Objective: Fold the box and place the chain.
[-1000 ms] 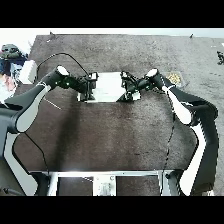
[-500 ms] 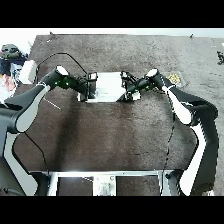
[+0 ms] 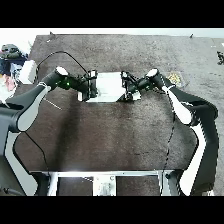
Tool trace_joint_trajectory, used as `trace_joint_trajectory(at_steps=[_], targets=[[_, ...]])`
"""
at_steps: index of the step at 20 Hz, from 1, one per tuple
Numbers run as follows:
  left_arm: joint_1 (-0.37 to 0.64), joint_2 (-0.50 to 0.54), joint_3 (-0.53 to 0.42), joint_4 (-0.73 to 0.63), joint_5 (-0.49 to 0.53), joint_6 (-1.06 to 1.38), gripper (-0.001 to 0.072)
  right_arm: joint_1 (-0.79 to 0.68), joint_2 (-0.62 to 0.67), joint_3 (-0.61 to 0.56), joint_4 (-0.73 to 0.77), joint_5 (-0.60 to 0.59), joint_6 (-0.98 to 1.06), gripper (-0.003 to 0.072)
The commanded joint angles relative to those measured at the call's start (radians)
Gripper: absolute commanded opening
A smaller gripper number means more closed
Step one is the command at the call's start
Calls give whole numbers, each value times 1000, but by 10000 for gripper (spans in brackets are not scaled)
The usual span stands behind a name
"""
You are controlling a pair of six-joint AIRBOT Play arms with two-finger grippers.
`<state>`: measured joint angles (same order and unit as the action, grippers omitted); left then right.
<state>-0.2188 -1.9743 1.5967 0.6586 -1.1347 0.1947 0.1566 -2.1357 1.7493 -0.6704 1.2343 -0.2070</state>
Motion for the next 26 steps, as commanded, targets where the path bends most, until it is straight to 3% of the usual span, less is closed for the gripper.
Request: trace_joint_trajectory(at_steps=[1,4,5,7,8,13,14,15,18,19,20,21,22,23,24,26], targets=[[0,-10,0,-76,-6,33,225,1,-1,0,1,0,2,532],[-5,-10,0,-89,-11,42,227,1,-1,0,1,-1,2,532],[-5,-10,0,-90,-18,42,283,2,-1,0,1,0,2,532],[-5,-10,0,-90,-26,42,498,2,-1,0,1,0,2,532],[-5,-10,0,-90,-26,42,539,2,-1,0,1,0,2,532],[-5,-10,0,-90,-28,40,549,2,-1,0,1,0,2,532],[-5,-10,0,-90,-27,40,639,2,-1,0,1,0,2,532],[-5,-10,0,-90,-24,39,678,2,-1,0,1,0,2,532],[-5,-10,0,-90,-25,38,676,2,-1,0,1,0,2,532],[-5,-10,0,-90,-25,38,587,2,-1,0,1,0,2,532],[-3,-10,0,-85,-27,38,419,2,-1,0,1,-1,2,532],[2,-10,0,-79,-31,38,206,2,-1,0,1,-1,2,532],[11,-10,0,-74,-40,29,102,2,-1,0,1,0,2,532],[24,-10,0,-71,-50,10,90,2,-1,0,1,0,2,532],[37,-10,0,-70,-78,-6,13,2,-1,0,1,0,2,532],[63,-5,0,-72,-138,-28,12,2,-1,0,1,-1,2,532]])
